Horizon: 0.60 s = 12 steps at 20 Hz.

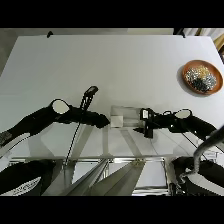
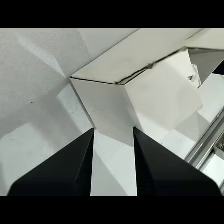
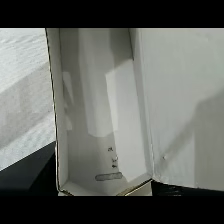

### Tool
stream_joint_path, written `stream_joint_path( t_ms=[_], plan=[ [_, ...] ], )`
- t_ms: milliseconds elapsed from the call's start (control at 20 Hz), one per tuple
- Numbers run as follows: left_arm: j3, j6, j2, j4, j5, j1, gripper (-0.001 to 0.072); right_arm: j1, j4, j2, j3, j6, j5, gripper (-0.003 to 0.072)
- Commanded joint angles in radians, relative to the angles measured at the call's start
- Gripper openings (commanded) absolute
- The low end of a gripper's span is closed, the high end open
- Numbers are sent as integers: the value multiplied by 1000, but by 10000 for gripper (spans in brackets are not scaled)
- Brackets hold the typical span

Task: Fold the box and place the chain.

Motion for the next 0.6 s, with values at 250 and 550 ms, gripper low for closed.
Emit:
stream_joint_path(
  t_ms=[250, 550],
  plan=[
    [1, -5, 1, 65, -23, 11, 293, 1, 0, 0, -1, 0, 0, 407],
    [1, -5, 15, 80, -46, 75, 293, 1, 0, 0, -1, 0, 0, 407]
  ],
)
